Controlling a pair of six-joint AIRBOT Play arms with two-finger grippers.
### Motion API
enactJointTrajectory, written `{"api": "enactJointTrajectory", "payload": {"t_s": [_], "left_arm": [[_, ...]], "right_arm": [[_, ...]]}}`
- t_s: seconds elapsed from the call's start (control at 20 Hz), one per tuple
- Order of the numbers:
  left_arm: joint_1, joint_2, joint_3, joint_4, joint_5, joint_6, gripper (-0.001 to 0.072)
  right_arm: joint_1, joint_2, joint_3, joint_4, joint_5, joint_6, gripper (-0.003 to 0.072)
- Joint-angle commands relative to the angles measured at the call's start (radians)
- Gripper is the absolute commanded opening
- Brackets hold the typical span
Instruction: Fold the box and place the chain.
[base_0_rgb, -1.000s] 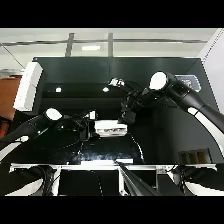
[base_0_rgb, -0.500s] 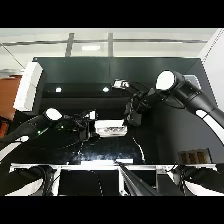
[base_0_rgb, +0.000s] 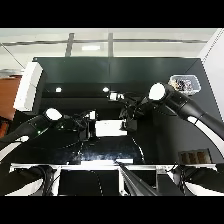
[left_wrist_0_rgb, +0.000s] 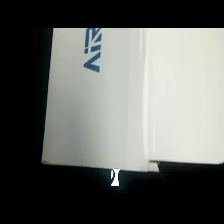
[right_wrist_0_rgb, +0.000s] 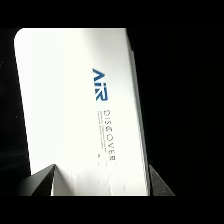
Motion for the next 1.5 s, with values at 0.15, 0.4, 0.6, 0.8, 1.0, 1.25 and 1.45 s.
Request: {"api": "enactJointTrajectory", "payload": {"t_s": [0.15, 0.4, 0.6, 0.8, 1.0, 1.25, 1.45], "left_arm": [[0.000, -0.001, 0.000, 0.000, 0.000, 0.000, 0.0400], [0.000, -0.001, 0.000, 0.000, 0.000, 0.000, 0.0400], [0.000, -0.001, 0.000, 0.000, 0.000, 0.000, 0.0400], [0.000, -0.001, 0.000, 0.000, 0.000, 0.000, 0.0400], [0.000, -0.001, 0.000, 0.000, 0.000, 0.000, 0.0401], [0.000, -0.001, 0.000, 0.000, 0.000, 0.000, 0.0401], [0.000, -0.001, 0.000, 0.000, 0.000, 0.000, 0.0400]], "right_arm": [[-0.004, 0.002, -0.005, -0.011, 0.032, -0.003, 0.0720], [-0.004, 0.039, -0.005, -0.048, 0.034, 0.043, 0.0720], [0.000, 0.043, -0.005, -0.103, 0.058, 0.097, 0.0720], [0.025, 0.043, -0.005, -0.130, 0.038, 0.126, 0.0720], [0.034, 0.043, -0.005, -0.185, 0.002, 0.177, 0.0720], [0.034, 0.043, -0.005, -0.187, -0.025, 0.199, 0.0366], [0.035, 0.043, -0.005, -0.186, -0.025, 0.200, 0.0368]]}}
